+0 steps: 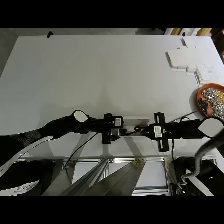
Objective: Fold the box and place the chain.
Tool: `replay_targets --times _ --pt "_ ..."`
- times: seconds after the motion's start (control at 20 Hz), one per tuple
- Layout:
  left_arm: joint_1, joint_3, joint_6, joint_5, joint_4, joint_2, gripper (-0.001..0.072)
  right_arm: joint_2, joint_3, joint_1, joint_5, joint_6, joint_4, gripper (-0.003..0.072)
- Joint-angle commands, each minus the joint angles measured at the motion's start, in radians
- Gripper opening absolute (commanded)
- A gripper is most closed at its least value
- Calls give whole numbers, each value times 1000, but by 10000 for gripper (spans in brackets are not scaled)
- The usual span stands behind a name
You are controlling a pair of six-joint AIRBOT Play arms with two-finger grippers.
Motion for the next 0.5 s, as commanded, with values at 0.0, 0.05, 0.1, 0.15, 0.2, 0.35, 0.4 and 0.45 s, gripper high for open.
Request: replay_targets --times 0.0,0.05,0.1,0.15,0.2,0.35,0.4,0.45 --pt "0 0 0 0 0 0 347 -12 1 81 -141 21 128 17" --pt "0 0 0 0 0 0 347 -26 1 103 -170 34 138 17" --pt "0 0 0 0 0 0 347 -46 1 127 -187 39 141 17" --pt "0 0 0 0 0 0 347 -69 1 148 -197 39 139 17" --pt "0 0 0 0 0 0 347 -97 1 165 -200 39 139 17" --pt "0 0 0 0 0 0 347 -148 1 179 -201 39 101 94" --pt "0 0 0 0 0 0 347 -146 1 179 -204 40 64 140" --pt "0 0 0 0 0 0 347 -136 1 179 -203 42 16 150"
